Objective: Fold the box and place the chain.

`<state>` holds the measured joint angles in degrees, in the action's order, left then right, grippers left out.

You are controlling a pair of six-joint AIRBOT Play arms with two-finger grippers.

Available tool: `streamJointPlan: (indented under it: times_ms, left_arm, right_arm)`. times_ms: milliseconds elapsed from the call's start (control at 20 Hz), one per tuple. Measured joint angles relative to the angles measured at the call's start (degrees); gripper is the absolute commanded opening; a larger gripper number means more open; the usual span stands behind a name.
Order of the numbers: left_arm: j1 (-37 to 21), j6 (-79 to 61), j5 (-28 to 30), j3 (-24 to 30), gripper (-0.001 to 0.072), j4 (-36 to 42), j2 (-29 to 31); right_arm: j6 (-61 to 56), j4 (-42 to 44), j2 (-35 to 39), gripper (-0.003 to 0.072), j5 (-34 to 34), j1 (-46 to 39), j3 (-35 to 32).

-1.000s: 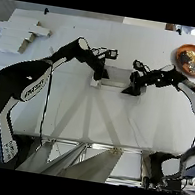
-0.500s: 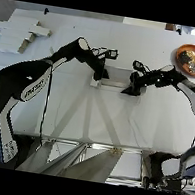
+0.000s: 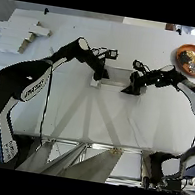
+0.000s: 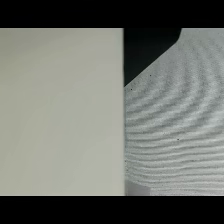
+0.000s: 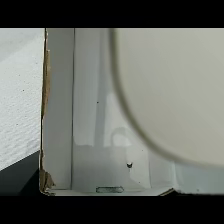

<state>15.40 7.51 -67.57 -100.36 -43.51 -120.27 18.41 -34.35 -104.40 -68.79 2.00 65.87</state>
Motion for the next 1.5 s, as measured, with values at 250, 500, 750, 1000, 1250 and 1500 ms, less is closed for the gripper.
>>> streamJointPlan:
  times_ms: [250,500,750,1000,1250,1500]
  left_arm:
    - [0.0,0.0,0.0,0.0,0.0020,0.0,0.0]
    - [0.0,0.0,0.0,0.0,0.0020,0.0,0.0]
    - [0.0,0.0,0.0,0.0,0.0020,0.0,0.0]
    - [0.0,0.0,0.0,0.0,0.0020,0.0,0.0]
    - [0.0,0.0,0.0,0.0,0.0021,0.1,0.0]
    - [0.0,0.1,0.5,0.0,0.0246,0.1,0.0]
  right_arm:
    - [0.0,0.0,0.0,0.0596,0.0,0.0,0.0]
    - [0.0,0.1,0.0,0.0596,0.0,0.0,0.0]
    - [0.0,0.1,0.0,0.0596,0.0,0.0,0.0]
    - [0.0,0.1,0.0,0.0596,0.0,0.0,0.0]
    - [0.0,0.1,0.0,0.0596,0.0,0.0,0.0]
    - [0.0,0.0,0.0,0.0596,-0.2,0.0,0.0]
